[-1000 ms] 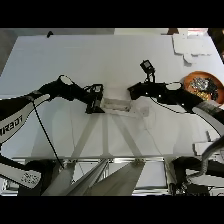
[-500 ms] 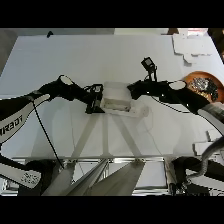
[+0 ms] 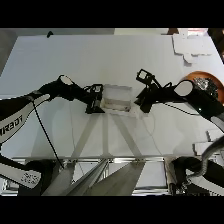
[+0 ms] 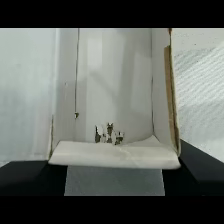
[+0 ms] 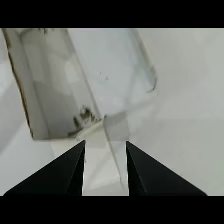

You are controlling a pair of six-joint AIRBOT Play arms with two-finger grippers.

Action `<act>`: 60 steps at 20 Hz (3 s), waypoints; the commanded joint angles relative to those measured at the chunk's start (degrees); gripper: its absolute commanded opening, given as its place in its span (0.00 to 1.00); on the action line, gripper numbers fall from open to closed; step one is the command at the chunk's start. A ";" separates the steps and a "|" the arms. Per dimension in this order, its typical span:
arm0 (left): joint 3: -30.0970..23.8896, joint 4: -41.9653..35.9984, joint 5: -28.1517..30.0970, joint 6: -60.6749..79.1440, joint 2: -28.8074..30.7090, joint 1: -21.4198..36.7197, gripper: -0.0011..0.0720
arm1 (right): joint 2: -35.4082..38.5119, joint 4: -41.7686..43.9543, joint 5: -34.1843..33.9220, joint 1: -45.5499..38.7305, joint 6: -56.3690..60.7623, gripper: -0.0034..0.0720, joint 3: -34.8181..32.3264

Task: Fold the box and place the chain.

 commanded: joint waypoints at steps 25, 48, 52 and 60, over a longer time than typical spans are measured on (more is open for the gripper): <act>0.00 0.00 0.00 -0.02 0.02 0.00 0.53 | -5.16 -1.95 -1.88 6.23 -10.99 0.15 0.00; 0.00 0.02 -0.02 -0.02 0.02 0.00 0.53 | -9.51 7.91 -5.62 6.23 -10.95 0.37 0.02; -0.02 0.00 -0.04 -0.02 0.02 0.00 0.53 | -8.98 7.48 -5.77 6.23 -6.34 0.06 0.02; -0.02 0.00 -0.04 -0.02 0.02 0.00 0.53 | 7.15 2.29 -5.77 6.21 7.15 0.06 0.02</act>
